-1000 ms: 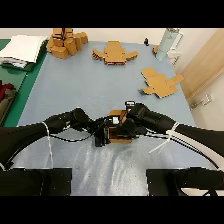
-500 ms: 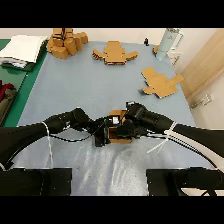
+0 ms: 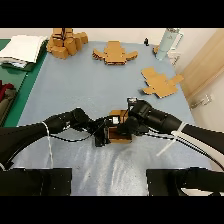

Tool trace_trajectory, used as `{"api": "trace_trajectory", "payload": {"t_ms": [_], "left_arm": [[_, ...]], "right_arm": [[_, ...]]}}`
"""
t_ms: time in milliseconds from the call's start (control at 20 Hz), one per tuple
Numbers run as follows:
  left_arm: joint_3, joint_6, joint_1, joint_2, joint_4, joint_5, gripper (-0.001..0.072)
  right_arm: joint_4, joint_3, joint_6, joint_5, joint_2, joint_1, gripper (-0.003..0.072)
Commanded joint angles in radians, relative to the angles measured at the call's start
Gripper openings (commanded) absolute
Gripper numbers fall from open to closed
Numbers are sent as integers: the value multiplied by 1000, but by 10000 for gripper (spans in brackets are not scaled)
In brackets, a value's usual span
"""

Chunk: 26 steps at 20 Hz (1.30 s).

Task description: Fold the box.

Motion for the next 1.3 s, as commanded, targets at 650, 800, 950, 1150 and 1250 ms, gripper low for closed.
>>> {"api": "trace_trajectory", "payload": {"t_ms": [650, 800, 950, 1150, 1250], "left_arm": [[0, 0, 0, -1, 0, 0, 513], [0, 0, 0, -1, 0, 0, 513], [0, 0, 0, -1, 0, 0, 513], [0, 0, 0, -1, 0, 0, 513], [0, 0, 0, -1, 0, 0, 513]], "right_arm": [[9, 6, -277, -7, 116, -341, 4], [396, 6, -614, 141, 15, -563, 4], [975, 8, -1113, 112, -146, -732, 3], [1196, 72, -1423, -75, -321, -759, 3], [1234, 89, -1524, -120, -333, -729, 3]]}}
